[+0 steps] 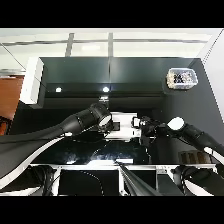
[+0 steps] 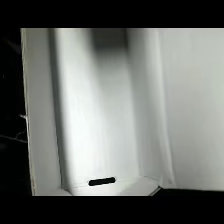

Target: Fold the box and place the chain.

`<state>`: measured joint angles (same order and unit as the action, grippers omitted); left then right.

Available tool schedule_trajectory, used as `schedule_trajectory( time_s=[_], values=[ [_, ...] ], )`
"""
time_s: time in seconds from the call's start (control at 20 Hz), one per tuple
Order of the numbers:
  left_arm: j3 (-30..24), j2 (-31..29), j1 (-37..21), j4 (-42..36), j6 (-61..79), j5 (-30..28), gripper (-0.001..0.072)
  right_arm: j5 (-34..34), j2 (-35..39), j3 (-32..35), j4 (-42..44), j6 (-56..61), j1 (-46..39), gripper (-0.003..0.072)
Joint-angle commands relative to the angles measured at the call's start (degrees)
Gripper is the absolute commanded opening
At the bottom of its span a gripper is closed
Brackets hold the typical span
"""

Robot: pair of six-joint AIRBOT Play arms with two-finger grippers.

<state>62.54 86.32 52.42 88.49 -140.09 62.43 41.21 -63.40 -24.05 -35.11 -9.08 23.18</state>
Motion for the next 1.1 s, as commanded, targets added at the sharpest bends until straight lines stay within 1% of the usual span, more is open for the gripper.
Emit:
schedule_trajectory(
  time_s=[0.0, 0.1, 0.15, 0.2, 0.3, 0.4, 0.45, 0.55, 0.6, 0.7, 0.75, 0.8, 0.85, 1.05],
  values=[
    [0.07, 0.00, 0.00, 0.44, -0.11, 1.09, 0.0022, 2.95, 4.26, -0.15, -6.58, 5.88, -0.02, 0.0706],
    [0.07, 0.00, 0.00, 0.52, -0.09, 1.09, 0.0023, 4.28, 7.78, -0.17, -15.76, 12.37, -0.02, 0.0706],
    [0.07, 0.00, 0.00, 0.61, -0.09, 1.11, 0.0022, 5.42, 8.90, -0.17, -19.50, 13.00, -0.02, 0.0697],
    [0.07, 0.00, 0.00, 0.61, -0.09, 1.11, 0.0023, 6.29, 9.18, -0.17, -21.42, 12.94, -0.02, 0.0698],
    [0.07, 0.00, 0.02, 0.61, -0.09, 1.09, 0.0023, 5.03, 8.81, -0.15, -21.31, 11.50, 0.13, 0.0698],
    [0.07, 0.02, 0.00, 0.61, -0.09, 1.07, 0.0023, 1.20, 7.98, -0.15, -20.02, 8.90, 0.15, 0.0697],
    [0.07, 0.02, 0.00, 0.59, -0.09, 1.07, 0.0023, -0.42, 7.58, -0.15, -18.12, 7.45, 0.15, 0.0697],
    [0.07, 0.00, 0.00, 0.59, -0.09, 1.09, 0.0023, -0.74, 6.99, -0.15, -11.85, 2.71, 0.15, 0.0684],
    [0.07, 0.00, 0.00, 0.59, -0.09, 1.07, 0.0023, -0.76, 6.88, -0.15, -9.49, 0.66, 0.15, 0.0537],
    [0.07, 0.02, 0.00, 0.61, -0.09, 0.87, 0.0024, -0.31, 6.88, -0.15, -8.17, 0.26, 0.15, 0.0532],
    [0.07, 0.02, 0.00, 0.61, -0.09, 0.83, 0.0023, 0.70, 6.88, -0.15, -8.20, 0.52, 0.15, 0.0486],
    [0.07, 0.02, 0.00, 0.61, -0.09, 0.85, 0.0023, 1.90, 6.88, -0.15, -7.93, 1.36, 0.15, 0.0308],
    [0.07, 0.02, 0.00, 0.61, -0.09, 0.85, 0.0023, 2.73, 6.88, -0.15, -6.95, 1.86, 0.15, 0.0227],
    [0.07, 0.02, 0.00, 0.59, -0.09, 0.83, 0.0023, 3.45, 6.80, -0.15, -1.46, 2.23, 0.15, 0.0225]
  ],
)
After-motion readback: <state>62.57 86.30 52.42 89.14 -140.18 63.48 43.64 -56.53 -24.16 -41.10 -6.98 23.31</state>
